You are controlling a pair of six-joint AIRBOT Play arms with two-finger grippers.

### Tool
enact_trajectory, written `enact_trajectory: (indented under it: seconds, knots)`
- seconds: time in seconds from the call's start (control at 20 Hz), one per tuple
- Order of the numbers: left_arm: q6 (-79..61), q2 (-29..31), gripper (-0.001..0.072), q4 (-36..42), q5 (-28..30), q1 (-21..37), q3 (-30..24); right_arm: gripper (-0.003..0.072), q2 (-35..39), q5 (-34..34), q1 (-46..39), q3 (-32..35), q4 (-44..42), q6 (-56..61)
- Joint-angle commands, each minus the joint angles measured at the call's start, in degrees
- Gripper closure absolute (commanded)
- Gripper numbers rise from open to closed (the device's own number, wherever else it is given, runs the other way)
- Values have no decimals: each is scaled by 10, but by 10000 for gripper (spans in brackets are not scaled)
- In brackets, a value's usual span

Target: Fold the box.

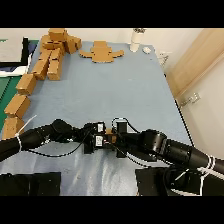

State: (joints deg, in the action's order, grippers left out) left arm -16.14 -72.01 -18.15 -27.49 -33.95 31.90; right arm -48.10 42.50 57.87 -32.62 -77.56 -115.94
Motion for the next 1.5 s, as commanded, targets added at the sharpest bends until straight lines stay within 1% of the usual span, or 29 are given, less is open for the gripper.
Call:
enact_trajectory:
  seconds: [0.0, 0.2, 0.25, 0.3, 0.35, 1.25, 1.45]
  knots:
    - [4, 0, 97, 2, 5, 0, 0, 262, 1, 1, 0, 0, -5, 0]
    - [6, 0, 100, 2, 10, 0, 0, 262, 1, 1, 0, 0, -5, 0]
    - [6, 0, 150, 2, 10, 0, 0, 262, 1, 1, 0, 0, -5, 0]
    - [5, 0, 312, -2, 9, 0, 0, 262, 1, 1, 0, 0, -7, 0]
    - [5, 0, 337, -3, 8, 0, 0, 262, 1, 1, 0, 0, -9, 0]
    - [10, 0, 339, 0, 18, 0, 0, 261, 3, 11, 0, 0, -9, 0]
    - [-65, 0, 339, -1, -26, 5, 0, 262, 28, 35, 0, 0, -11, 0]
